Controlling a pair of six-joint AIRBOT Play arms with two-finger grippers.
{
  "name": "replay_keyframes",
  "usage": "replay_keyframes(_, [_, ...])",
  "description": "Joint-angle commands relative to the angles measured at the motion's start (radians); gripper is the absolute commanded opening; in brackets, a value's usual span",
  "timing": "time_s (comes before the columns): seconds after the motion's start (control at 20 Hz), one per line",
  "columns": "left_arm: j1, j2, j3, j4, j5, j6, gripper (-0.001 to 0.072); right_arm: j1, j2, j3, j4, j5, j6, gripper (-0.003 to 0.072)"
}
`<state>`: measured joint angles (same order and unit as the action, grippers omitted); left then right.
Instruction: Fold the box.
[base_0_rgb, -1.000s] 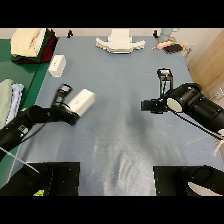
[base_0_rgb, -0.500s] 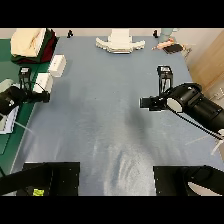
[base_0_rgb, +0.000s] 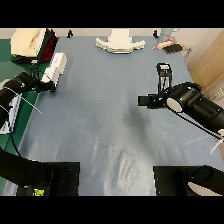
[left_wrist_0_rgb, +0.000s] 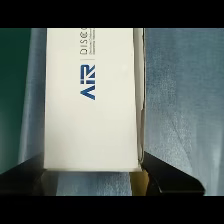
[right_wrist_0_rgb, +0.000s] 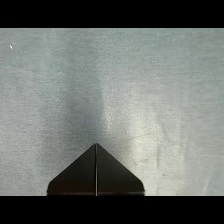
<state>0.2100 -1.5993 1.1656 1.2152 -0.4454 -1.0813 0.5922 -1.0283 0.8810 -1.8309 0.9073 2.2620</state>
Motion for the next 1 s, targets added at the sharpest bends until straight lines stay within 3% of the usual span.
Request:
replay_keyframes(0.0, [-0.005, -0.087, 0.092, -0.009, -0.002, 0.000, 0.0424, 0.000, -0.001, 0.000, -0.006, -0.008, 0.000, 0.0002])
replay_keyframes(0.45, [-0.013, -0.271, 0.381, -0.072, -0.078, 0.001, 0.0424, 0.000, -0.001, 0.000, -0.005, -0.016, 0.000, 0.0002])
replay_keyframes(0.7, [-0.035, -0.291, 0.400, -0.071, 0.002, 0.000, 0.0424, 0.000, -0.001, 0.000, -0.005, -0.037, 0.000, 0.0002])
replay_keyframes(0.95, [-0.036, -0.292, 0.400, -0.071, 0.008, 0.000, 0.0424, 0.000, -0.001, 0.000, 0.003, -0.037, 0.000, 0.0002])
